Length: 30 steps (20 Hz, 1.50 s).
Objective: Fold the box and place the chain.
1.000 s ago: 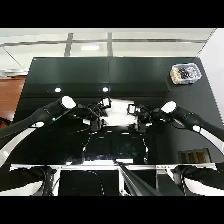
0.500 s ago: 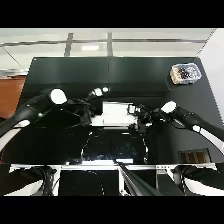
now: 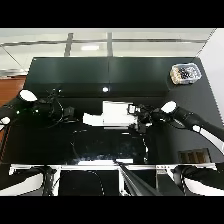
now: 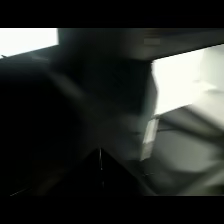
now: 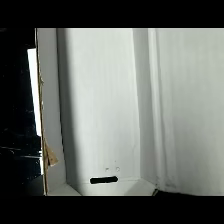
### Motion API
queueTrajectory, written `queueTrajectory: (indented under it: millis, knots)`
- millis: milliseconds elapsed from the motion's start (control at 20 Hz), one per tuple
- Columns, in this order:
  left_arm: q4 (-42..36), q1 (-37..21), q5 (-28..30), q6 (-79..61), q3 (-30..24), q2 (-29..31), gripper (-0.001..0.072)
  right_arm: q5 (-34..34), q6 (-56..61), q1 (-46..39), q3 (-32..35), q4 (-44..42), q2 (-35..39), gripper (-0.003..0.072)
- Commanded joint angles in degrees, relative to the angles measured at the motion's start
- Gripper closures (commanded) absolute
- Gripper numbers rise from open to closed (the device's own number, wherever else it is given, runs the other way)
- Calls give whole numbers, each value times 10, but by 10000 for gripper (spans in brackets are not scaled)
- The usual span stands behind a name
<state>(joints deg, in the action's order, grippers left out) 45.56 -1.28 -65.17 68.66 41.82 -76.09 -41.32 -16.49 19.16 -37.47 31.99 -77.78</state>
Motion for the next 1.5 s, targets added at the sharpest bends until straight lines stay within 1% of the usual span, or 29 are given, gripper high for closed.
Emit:
queueTrajectory:
  millis: [0, 100, 300, 450, 650, 750, 800, 850, 900, 950, 1000, 1050, 1200, 1350, 1400, 1450]
  knots:
    - [-151, -20, 3, -42, -21, -59, 684, 0, 0, 0, 0, 0, 0, 550]
    - [-149, 14, 25, -42, -15, -80, 684, 0, 0, 0, 0, 0, 0, 551]
    - [-145, 63, 33, -42, 7, -106, 684, 0, 0, 0, 0, 0, 0, 550]
    - [-144, 67, 28, -43, 17, -107, 683, 0, 0, 0, 0, 0, 0, 551]
    - [-148, 68, -17, -80, 23, -107, 683, 0, 0, 0, 0, 0, 0, 551]
    - [-148, 68, -31, -88, 27, -107, 682, 0, 0, 0, 0, 0, 0, 550]
    - [-149, 68, -35, -90, 30, -107, 679, 0, 0, 0, 0, 0, 0, 551]
    - [-150, 68, -37, -95, 33, -107, 657, 0, 0, 0, 0, 0, 0, 550]
    - [-150, 68, -41, -101, 38, -107, 488, 0, 0, 0, 0, 0, 0, 550]
    - [-150, 68, -43, -101, 43, -107, 263, 0, 0, 0, 0, 0, 0, 551]
    - [-150, 68, -44, -100, 48, -107, 94, 0, 0, 0, 0, 0, 0, 551]
    - [-152, 68, -45, -100, 54, -107, 66, 0, 0, 0, 0, 0, 0, 550]
    - [-165, 78, -58, -100, 72, -107, 67, 0, 0, 0, 0, 0, 0, 550]
    - [-165, 107, -69, -100, 92, -107, 84, 0, 0, 0, 0, 0, 0, 550]
    - [-165, 119, -69, -99, 99, -107, 128, 0, 0, 0, 0, 0, 0, 550]
    - [-165, 130, -68, -95, 106, -107, 221, 0, 0, 0, 0, 0, 0, 550]
